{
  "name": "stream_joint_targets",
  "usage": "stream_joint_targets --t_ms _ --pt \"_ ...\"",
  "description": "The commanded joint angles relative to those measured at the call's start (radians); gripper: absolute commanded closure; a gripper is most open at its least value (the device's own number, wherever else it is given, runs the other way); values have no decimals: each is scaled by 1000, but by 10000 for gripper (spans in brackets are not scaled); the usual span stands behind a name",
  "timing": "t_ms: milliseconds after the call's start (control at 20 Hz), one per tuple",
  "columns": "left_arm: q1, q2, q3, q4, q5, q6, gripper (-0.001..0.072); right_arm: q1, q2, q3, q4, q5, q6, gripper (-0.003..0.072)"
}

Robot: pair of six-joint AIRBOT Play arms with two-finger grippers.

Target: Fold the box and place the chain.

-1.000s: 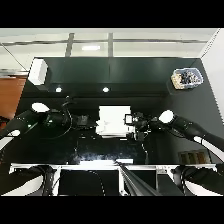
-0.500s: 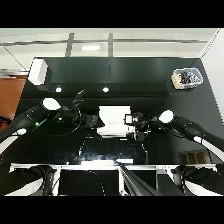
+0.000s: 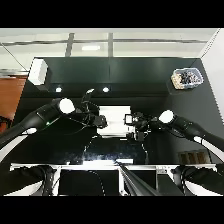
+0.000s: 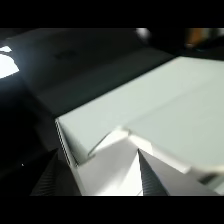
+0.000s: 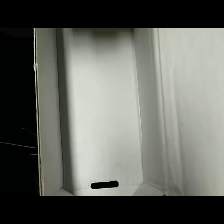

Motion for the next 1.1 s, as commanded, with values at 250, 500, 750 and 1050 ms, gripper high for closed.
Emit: stream_joint_targets --t_ms 250,500,750,1050 --pt "-124 -99 115 203 -47 -240 155 0 0 0 0 0 0 274" --pt "-179 -167 225 432 -243 -447 155 0 0 0 0 0 0 275" --pt "-200 -213 258 455 -241 -557 223 0 0 0 0 0 0 274" --pt "-229 -213 258 483 -243 -682 231 0 0 0 0 0 0 275"
